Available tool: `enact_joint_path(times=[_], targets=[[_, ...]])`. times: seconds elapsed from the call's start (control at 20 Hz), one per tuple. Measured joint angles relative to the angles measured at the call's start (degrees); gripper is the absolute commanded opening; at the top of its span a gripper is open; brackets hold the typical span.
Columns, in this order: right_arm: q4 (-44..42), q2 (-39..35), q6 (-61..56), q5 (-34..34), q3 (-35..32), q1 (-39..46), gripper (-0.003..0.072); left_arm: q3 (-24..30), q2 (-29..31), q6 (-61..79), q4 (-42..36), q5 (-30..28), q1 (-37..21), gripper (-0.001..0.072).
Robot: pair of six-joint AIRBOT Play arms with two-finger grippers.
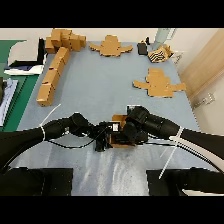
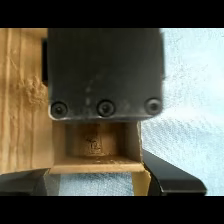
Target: Fold the box.
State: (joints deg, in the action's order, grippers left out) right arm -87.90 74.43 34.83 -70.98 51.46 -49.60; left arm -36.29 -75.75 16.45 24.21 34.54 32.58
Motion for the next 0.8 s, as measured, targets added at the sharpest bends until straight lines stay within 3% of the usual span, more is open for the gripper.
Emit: enact_joint_path(times=[0.1,0.15,0.3,0.5,0.55,0.6,0.65,0.8], targets=[[0.92,0.59,-1.01,-0.37,0.11,-0.04,0.0382,0.00,0.00,0.02,0.00,0.00,0.00,0.0498],[1.38,0.79,-1.38,-0.61,0.15,-0.04,0.0212,0.00,0.00,0.00,0.00,0.00,0.00,0.0498],[2.12,1.14,-1.99,-1.33,0.20,-0.09,0.0004,0.00,0.00,0.00,0.00,0.00,0.00,0.0498],[2.27,1.25,-2.21,-1.16,0.26,-0.11,0.0004,0.00,0.00,0.02,0.07,-0.02,0.00,0.0498],[2.29,1.27,-2.19,-1.14,0.26,-0.11,0.0079,0.00,0.00,0.04,0.07,-0.02,0.00,0.0498],[2.36,1.27,-2.19,-1.11,0.24,-0.11,0.0239,0.00,0.00,0.02,0.02,0.00,0.00,0.0498],[2.34,1.38,-2.03,-0.70,0.20,-0.11,0.0289,0.00,0.00,0.00,-0.04,-0.02,0.00,0.0499],[1.77,1.33,-1.68,-0.57,0.22,-0.15,0.0289,0.00,0.00,0.00,-0.04,-0.04,0.00,0.0498]])
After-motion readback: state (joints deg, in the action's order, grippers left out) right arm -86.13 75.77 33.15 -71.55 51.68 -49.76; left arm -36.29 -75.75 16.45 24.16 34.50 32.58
